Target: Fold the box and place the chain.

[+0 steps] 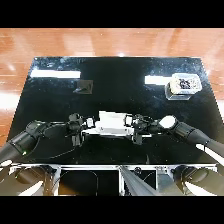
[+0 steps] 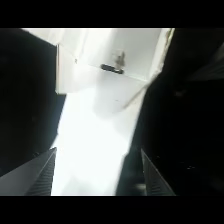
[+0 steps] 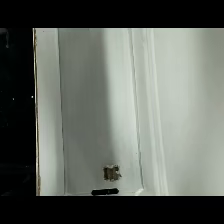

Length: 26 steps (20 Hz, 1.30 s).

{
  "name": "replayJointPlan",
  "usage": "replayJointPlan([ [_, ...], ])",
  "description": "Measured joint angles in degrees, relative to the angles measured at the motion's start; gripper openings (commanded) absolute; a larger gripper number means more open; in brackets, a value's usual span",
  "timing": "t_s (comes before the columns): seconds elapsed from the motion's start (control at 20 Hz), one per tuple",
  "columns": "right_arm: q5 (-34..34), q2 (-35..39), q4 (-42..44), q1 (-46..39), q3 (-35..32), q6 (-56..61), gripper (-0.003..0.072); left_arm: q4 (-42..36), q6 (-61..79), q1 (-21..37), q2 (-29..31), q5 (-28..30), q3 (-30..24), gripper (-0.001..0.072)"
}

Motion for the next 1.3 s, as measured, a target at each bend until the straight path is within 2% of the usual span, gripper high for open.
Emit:
replayJointPlan([
  [0.2,0.0,0.0,0.0,0.0,0.0,0.0,0.0617,-5.1,7.1,-0.3,-2.8,-3.1,1.2,0.0616],
  [0.35,0.0,0.0,0.0,0.0,0.0,0.0,0.0617,-7.7,9.2,-0.3,-4.7,-3.3,3.1,0.0616],
  [0.75,0.0,0.0,0.0,0.0,0.0,0.0,0.0617,-8.4,10.6,0.0,-7.9,3.0,6.0,0.0611],
  [1.3,0.0,0.0,0.0,0.0,0.0,0.0,0.0617,-9.3,10.8,0.5,-8.2,5.9,6.3,0.0611],
])
